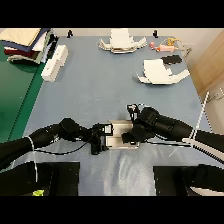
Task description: Fold the box.
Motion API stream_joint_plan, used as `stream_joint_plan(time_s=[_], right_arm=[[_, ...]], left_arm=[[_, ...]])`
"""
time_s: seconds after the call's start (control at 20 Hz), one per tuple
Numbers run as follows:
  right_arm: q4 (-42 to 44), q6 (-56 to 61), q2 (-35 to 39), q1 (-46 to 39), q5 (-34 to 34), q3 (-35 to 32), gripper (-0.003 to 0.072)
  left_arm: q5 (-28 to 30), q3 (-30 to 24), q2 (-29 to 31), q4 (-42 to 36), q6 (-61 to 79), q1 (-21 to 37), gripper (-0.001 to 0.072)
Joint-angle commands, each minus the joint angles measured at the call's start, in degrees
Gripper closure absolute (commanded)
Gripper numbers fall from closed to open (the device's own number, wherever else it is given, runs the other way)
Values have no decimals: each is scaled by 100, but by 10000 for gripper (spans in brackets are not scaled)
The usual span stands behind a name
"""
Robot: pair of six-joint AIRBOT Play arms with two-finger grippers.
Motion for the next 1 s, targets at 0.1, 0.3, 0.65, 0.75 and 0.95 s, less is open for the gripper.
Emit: stream_joint_plan(time_s=[0.1,0.3,0.65,0.75,0.95], right_arm=[[-83,94,-39,15,39,7,685],[-48,35,-39,26,42,20,657],[-24,28,367,11,-243,151,238],[-96,28,544,-44,-529,208,238],[-396,31,1169,-105,-979,356,247]], left_arm=[[2,2,-2,-2,2,2,223],[2,2,-2,-2,2,2,223],[2,2,-2,-2,2,2,223],[2,2,-2,-2,2,2,223],[2,2,-2,-2,2,2,223]])
